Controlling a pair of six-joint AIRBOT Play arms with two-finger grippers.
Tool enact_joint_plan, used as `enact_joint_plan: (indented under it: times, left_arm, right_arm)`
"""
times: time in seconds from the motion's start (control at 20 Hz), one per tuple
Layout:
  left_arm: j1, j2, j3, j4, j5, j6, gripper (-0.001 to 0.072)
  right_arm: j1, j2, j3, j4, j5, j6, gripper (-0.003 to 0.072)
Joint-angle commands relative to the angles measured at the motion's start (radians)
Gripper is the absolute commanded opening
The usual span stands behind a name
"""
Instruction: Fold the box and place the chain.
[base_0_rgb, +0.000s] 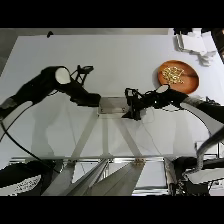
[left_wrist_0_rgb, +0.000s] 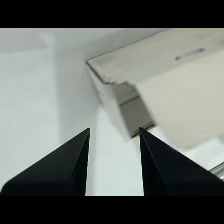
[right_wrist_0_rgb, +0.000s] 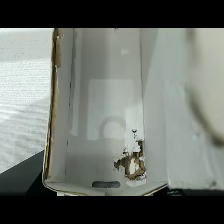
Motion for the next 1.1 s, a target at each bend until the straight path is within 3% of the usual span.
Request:
enact_joint_plan:
  times: [0.0, 0.05, 0.1, 0.15, 0.3, 0.45, 0.55, 0.8, 1.05]
  left_arm:
    - [0.116, 0.041, -0.026, -0.048, -0.028, 0.408, 0.0364]
    - [0.139, 0.04, -0.047, -0.073, -0.005, 0.542, 0.0444]
    - [0.16, 0.039, -0.077, -0.118, 0.018, 0.714, 0.0599]
    - [0.179, 0.039, -0.106, -0.167, 0.039, 0.872, 0.0668]
    - [0.241, 0.036, -0.2, -0.407, 0.113, 1.241, 0.0669]
    - [0.293, -0.011, -0.245, -0.598, 0.037, 1.706, 0.0711]
    - [0.293, -0.064, -0.246, -0.638, 0.021, 1.861, 0.0712]
    - [0.245, -0.179, -0.245, -0.651, 0.034, 1.971, 0.0712]
    - [0.202, -0.199, -0.245, -0.655, 0.104, 2.034, 0.0712]
  right_arm:
    - [0.0, 0.0, 0.001, 0.0, 0.0, 0.0, 0.0543]
    - [0.0, 0.0, 0.001, 0.0, 0.0, 0.0, 0.0543]
    - [0.0, 0.0, 0.001, 0.0, 0.0, 0.0, 0.0543]
    - [0.0, 0.0, 0.001, 0.0, 0.0, 0.0, 0.0543]
    - [0.0, 0.0, 0.001, 0.0, 0.0, 0.0, 0.0543]
    - [0.0, 0.0, 0.001, 0.0, 0.0, 0.0, 0.0543]
    - [0.0, 0.0, 0.001, 0.0, 0.0, 0.0, 0.0543]
    - [0.0, 0.0, 0.001, 0.0, 0.0, 0.0, 0.0543]
    - [0.0, 0.0, 0.001, 0.0, 0.0, 0.0, 0.0543]
